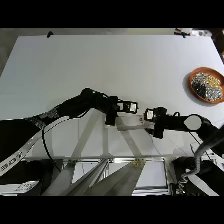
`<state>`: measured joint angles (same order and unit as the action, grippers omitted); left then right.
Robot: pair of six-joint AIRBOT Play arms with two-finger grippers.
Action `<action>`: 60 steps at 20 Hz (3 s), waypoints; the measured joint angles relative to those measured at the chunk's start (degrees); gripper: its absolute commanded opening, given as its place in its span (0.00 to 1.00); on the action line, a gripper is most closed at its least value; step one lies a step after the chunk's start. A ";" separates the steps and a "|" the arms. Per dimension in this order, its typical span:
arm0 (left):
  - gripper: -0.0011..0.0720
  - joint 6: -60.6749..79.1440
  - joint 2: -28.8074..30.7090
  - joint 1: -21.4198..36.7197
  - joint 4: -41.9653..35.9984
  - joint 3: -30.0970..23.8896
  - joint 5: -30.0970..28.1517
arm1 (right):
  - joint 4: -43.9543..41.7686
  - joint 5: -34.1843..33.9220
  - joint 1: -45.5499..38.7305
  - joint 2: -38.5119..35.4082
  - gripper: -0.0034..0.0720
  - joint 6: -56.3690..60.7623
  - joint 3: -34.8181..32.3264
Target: Fold the box and place the chain.
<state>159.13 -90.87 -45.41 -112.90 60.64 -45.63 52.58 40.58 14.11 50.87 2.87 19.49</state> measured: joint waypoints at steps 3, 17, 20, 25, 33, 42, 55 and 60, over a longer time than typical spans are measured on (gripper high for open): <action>0.03 0.02 0.00 0.00 0.00 0.00 0.00 | -1.27 1.03 -1.81 2.80 0.96 -1.53 2.75; 0.03 0.00 0.00 0.00 0.02 0.00 0.00 | -11.50 6.49 -5.64 11.69 0.96 -19.32 7.74; 0.03 0.02 0.00 0.00 0.00 0.00 -0.04 | -10.64 8.79 -5.66 13.27 0.94 -20.22 8.39; 0.03 0.09 0.00 0.00 0.02 0.00 0.00 | -7.58 11.10 -5.66 15.58 0.89 -20.90 8.70; 0.03 0.07 0.00 0.00 0.02 0.00 0.04 | -7.58 10.93 -5.66 16.92 0.82 -20.96 8.72; 0.03 0.04 0.00 -0.02 0.02 0.00 0.00 | -9.29 9.84 -5.68 17.57 0.71 -21.20 8.72; 0.03 0.04 0.00 0.00 0.04 0.00 -0.07 | -8.92 10.80 -5.68 17.62 0.58 -22.71 8.76; 0.03 -0.02 0.00 -0.02 0.04 0.00 0.00 | -8.83 10.82 -5.68 17.62 0.76 -22.93 8.76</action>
<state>159.11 -90.87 -45.43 -112.86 60.64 -45.63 43.75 51.40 8.43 68.49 -20.05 28.25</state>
